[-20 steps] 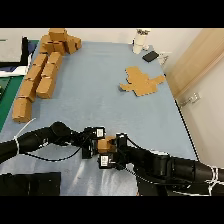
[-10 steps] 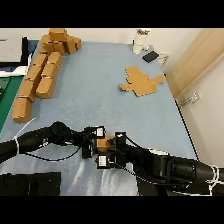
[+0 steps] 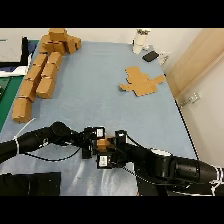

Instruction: Fold the box.

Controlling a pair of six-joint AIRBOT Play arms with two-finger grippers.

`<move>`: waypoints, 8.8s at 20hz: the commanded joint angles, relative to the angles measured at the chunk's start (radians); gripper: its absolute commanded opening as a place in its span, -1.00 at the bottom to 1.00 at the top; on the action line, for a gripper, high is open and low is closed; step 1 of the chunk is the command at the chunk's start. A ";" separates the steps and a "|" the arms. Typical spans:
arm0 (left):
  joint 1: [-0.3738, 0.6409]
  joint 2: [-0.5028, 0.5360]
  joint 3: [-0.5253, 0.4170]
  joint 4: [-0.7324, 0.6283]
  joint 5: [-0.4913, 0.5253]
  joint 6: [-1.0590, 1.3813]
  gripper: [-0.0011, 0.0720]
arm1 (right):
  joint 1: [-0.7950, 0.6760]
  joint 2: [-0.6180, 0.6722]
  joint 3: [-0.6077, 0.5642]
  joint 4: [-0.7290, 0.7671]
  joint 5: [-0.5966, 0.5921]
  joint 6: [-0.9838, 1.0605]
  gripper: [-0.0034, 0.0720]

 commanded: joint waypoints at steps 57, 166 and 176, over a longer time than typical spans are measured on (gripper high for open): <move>0.000 0.000 0.001 0.000 0.000 0.000 0.10 | -0.208 0.117 -0.305 0.721 0.568 1.109 -0.89; 0.916 0.518 0.051 0.511 -0.341 -1.149 -0.94 | -0.332 0.035 0.133 0.120 -0.620 1.176 -0.89; 0.269 0.165 0.355 0.632 -0.287 -1.569 -0.95 | -0.761 -0.219 0.349 0.422 -0.444 0.640 -0.90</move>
